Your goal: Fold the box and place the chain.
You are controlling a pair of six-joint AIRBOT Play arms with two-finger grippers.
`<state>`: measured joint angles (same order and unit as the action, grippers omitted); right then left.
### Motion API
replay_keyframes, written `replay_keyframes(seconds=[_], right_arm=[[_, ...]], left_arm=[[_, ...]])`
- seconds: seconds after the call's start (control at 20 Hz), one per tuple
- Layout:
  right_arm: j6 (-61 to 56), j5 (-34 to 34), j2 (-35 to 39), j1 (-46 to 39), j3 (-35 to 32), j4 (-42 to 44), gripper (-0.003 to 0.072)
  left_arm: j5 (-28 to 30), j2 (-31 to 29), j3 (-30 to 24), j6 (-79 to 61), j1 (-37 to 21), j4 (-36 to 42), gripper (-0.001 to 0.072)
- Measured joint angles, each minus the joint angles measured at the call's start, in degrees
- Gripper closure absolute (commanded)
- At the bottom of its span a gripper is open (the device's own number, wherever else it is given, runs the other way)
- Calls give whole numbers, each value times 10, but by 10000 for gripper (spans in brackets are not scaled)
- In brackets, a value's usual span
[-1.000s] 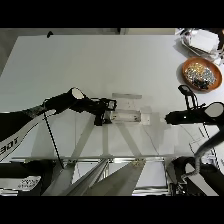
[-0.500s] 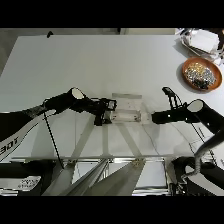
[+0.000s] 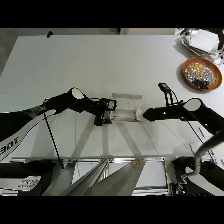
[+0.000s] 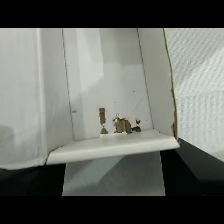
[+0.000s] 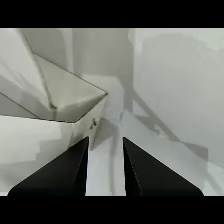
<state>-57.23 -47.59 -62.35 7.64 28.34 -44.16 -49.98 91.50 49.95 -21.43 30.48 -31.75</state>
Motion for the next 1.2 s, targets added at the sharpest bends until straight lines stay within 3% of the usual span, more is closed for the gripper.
replay_keyframes(seconds=[0.4, 0.6, 0.75, 0.9, 1.2], right_arm=[[-25, -35, 27, 9, 10, -8, 446], [-36, -66, 36, 9, 20, -17, 344], [-47, -81, 38, 11, 24, -21, 335], [-65, -74, 39, 30, 26, -31, 267], [-190, -25, 14, 99, 54, -120, 267]], left_arm=[[0, 0, 0, 0, 0, 0, 434], [0, 0, 0, 0, 0, 0, 434], [0, 0, 0, 0, 0, 0, 434], [0, 0, 0, 0, 0, 0, 434], [0, 0, 0, 0, 0, 0, 434]])
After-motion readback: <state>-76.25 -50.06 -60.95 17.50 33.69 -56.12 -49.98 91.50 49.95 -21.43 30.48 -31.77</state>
